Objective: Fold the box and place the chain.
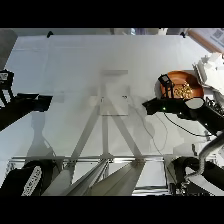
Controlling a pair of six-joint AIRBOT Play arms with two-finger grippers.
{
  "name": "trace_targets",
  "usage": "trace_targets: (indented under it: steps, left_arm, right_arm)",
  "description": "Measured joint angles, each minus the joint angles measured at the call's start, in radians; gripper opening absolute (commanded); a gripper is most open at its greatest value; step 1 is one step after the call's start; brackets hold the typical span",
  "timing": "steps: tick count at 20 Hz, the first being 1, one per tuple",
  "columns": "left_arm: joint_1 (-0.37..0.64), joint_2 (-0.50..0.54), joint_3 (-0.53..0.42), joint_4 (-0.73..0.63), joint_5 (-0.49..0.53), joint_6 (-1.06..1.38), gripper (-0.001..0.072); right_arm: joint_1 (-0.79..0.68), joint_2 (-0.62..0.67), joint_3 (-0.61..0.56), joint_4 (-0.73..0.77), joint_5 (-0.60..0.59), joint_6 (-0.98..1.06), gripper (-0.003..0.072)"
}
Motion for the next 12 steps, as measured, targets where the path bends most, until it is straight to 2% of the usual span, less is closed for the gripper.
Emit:
trace_targets:
  steps: [12]
  left_arm:
    - [0.000, 0.000, 0.000, -0.021, 0.005, 0.001, 0.0697]
  right_arm:
    - [0.001, 0.000, -0.024, 0.004, -0.049, 0.012, 0.0013]
